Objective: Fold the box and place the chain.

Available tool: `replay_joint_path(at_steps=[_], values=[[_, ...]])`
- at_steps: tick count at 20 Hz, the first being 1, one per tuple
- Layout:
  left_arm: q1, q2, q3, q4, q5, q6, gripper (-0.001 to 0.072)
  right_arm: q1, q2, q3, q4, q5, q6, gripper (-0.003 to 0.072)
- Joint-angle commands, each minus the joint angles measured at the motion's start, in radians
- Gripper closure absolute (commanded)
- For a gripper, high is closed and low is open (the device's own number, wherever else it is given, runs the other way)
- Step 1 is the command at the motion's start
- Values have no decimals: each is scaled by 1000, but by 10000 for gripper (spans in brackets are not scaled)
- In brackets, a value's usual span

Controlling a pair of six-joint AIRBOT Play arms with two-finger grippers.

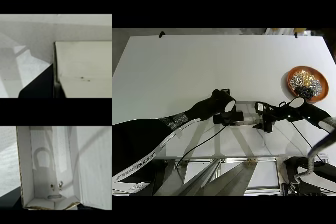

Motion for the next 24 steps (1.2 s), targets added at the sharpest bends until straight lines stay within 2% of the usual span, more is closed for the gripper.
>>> replay_joint_path(at_steps=[1,5,6,7,8,9,16,19,20,21,22,23,24], values=[[0,-6,3,2,-3,-8,709,0,0,0,0,0,0,330],[0,-6,3,3,-18,-8,709,0,0,0,0,0,0,330],[2,-2,3,0,-23,-5,688,0,0,0,0,0,0,330],[4,4,3,-1,-25,3,591,0,0,0,0,0,0,330],[9,15,3,-1,-25,24,429,0,0,0,0,0,0,330],[15,29,3,-1,-25,38,357,0,0,0,0,0,0,330],[96,145,3,-14,-48,220,357,0,0,0,0,0,0,330],[153,232,-8,-16,-95,470,357,0,0,0,0,0,0,330],[167,272,-29,-11,-97,584,331,0,0,0,0,0,0,330],[180,314,-64,-34,-84,777,179,0,0,0,0,0,0,330],[196,355,-110,-90,-82,1012,82,0,0,0,0,-1,0,330],[217,395,-175,-156,-68,1261,21,0,0,0,0,0,0,330],[240,428,-240,-209,-26,1479,15,0,0,0,0,-1,0,330]])
